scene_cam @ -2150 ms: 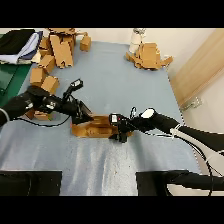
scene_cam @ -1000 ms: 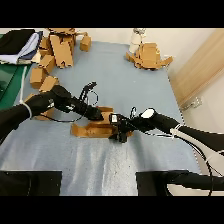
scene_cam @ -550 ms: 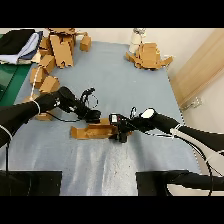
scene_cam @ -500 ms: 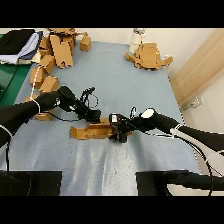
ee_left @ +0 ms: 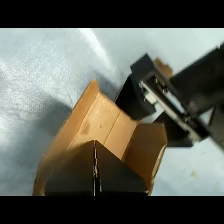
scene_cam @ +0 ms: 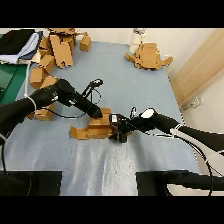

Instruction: Fold the box.

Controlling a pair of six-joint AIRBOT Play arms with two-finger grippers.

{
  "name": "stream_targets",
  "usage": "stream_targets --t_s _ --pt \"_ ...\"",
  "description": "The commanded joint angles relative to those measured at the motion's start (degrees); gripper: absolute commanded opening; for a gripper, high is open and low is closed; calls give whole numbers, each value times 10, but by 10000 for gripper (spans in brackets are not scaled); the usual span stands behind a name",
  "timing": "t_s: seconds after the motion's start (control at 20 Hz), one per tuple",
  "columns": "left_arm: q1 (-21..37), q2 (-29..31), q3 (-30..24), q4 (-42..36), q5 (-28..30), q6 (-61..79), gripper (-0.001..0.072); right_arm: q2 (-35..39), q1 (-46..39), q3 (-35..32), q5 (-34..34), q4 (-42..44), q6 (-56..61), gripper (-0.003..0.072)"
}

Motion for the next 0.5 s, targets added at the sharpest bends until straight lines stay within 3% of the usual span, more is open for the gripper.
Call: stream_targets --t_s 0.0,0.15,0.35,0.45 --pt "4 55 -22 90 7 83 8 0 0 0 0 0 0 531" --pt "3 130 -72 110 30 102 8 0 0 0 0 0 0 531" --pt "3 238 -199 111 123 168 11 0 0 0 0 0 0 530" --pt "3 261 -245 111 119 216 13 0 0 0 0 0 0 531"
